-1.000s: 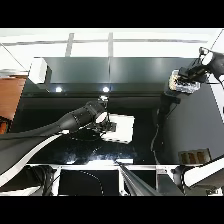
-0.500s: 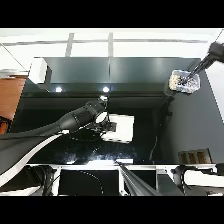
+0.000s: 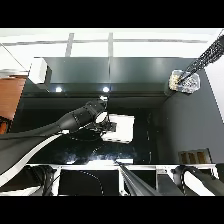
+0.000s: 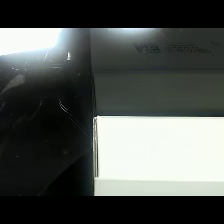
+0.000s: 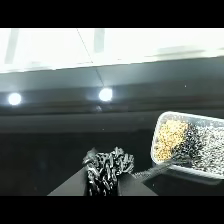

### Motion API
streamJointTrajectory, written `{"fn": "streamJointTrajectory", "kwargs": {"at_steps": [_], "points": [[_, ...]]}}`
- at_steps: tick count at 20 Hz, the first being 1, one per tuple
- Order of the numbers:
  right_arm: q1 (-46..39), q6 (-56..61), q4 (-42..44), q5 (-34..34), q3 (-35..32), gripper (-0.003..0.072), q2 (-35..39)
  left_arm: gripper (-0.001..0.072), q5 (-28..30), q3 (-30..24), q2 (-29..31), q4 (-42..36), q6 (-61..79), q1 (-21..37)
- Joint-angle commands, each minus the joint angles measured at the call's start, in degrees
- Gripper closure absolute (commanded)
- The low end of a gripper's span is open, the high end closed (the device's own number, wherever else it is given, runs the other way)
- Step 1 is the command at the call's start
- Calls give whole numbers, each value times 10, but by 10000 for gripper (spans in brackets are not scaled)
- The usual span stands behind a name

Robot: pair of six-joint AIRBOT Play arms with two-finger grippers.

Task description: Fold the box and place the chain.

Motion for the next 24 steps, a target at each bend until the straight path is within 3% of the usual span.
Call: {"fn": "streamJointTrajectory", "kwargs": {"at_steps": [1, 9, 12, 17, 24], "points": [[21, 3, -28, -12, -14, 643, 32, 677, 1, 0, 0, 0, 0, 0], [20, 3, -67, -67, -14, 643, 13, 677, 2, 0, 0, 1, 0, 0], [12, 15, -141, -116, -11, 643, -5, 677, 1, 0, 0, 0, 0, 0], [-40, 20, -109, -145, 2, 643, -112, 677, 1, 0, 0, 0, 0, 0], [-49, 19, -106, -191, 2, 643, -259, 677, 1, 0, 0, 0, 0, 0]]}}
